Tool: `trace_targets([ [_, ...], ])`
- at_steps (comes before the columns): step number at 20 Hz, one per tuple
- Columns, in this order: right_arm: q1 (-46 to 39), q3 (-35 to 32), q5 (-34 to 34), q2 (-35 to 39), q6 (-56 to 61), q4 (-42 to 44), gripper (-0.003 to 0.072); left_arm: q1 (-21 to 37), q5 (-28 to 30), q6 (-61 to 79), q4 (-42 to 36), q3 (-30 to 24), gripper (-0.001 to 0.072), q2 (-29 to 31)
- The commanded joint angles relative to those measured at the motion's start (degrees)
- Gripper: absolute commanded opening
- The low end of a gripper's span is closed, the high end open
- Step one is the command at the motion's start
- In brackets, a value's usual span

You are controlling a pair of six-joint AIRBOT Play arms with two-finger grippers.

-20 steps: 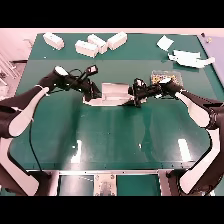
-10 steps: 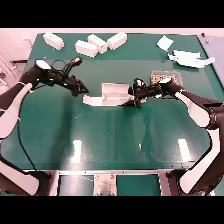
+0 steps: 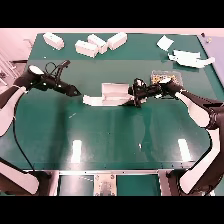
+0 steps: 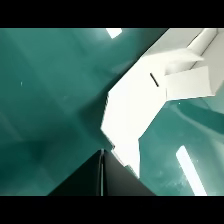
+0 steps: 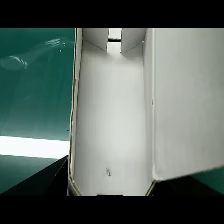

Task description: Fold the box and place the chain.

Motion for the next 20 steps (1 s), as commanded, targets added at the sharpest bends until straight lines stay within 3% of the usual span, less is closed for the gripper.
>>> trace_targets([
  [1, 0.0, 0.0, 0.0, -0.04, 0.02, 0.02, 0.0477, 0.2, 2.47, -4.42, 0.13, -3.69, 0.0023, 0.0],
  [7, 0.0, 0.0, 0.0, -0.04, 0.02, 0.02, 0.0477, -1.42, 2.21, -7.63, -1.62, -3.8, 0.0023, -2.69],
  [15, 0.0, 0.0, 0.0, -0.04, 0.02, 0.02, 0.0477, -6.38, 2.05, -7.26, -9.68, -3.8, 0.0023, -7.32],
  [20, -0.02, 0.0, 0.0, -0.04, 0.02, 0.02, 0.0477, -7.56, 2.27, -4.28, -14.69, -1.64, 0.0022, -7.1],
])
